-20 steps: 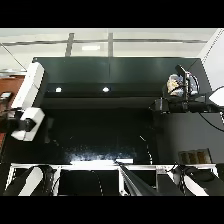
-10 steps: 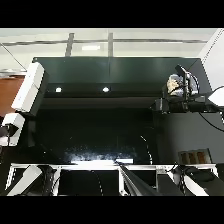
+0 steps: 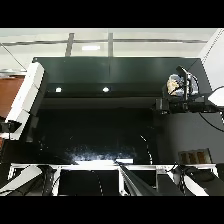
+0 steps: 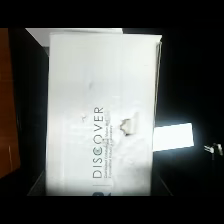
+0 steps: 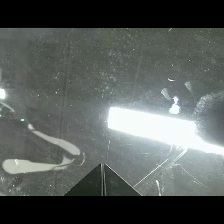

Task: Fold the box and place the chain.

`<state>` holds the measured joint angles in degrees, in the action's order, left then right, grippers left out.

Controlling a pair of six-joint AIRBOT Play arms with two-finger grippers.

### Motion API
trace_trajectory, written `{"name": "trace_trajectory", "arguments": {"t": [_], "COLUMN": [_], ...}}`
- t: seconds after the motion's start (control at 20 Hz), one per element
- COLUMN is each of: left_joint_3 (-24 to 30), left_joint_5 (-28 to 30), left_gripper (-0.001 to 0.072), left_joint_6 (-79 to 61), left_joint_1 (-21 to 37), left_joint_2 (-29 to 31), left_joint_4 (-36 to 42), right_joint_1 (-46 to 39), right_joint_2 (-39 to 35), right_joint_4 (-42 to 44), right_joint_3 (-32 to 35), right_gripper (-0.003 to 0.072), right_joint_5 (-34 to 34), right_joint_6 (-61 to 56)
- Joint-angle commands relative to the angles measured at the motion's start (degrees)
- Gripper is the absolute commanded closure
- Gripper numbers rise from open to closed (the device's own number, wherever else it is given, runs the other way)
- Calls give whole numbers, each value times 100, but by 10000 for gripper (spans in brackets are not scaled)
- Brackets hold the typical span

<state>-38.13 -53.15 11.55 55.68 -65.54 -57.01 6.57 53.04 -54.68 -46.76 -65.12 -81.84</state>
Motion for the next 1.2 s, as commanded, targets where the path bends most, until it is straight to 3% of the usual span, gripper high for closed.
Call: {"name": "trace_trajectory", "arguments": {"t": [0.0,0.75,0.8,0.85,0.9,1.15], "left_joint_3": [-15,-9,-7,-4,-4,-94], "left_joint_5": [179,328,323,315,321,144], "left_gripper": [354,349,261,47,-3,-3], "left_joint_6": [-234,-214,-208,-186,-144,496], "left_joint_1": [-2,17,17,15,15,15], "left_joint_2": [-76,-83,-85,-83,-83,125], "left_joint_4": [201,74,76,96,149,350], "right_joint_1": [-2,-2,-2,-2,-2,-2], "right_joint_2": [4,4,4,4,4,4], "right_joint_4": [-4,-2,-2,-2,-2,-2], "right_joint_3": [-7,-4,-4,-7,-7,-4], "right_gripper": [662,662,662,662,662,662], "right_joint_5": [-4,-22,-24,-24,-24,-17], "right_joint_6": [-46,-48,-48,-48,-48,-46]}}
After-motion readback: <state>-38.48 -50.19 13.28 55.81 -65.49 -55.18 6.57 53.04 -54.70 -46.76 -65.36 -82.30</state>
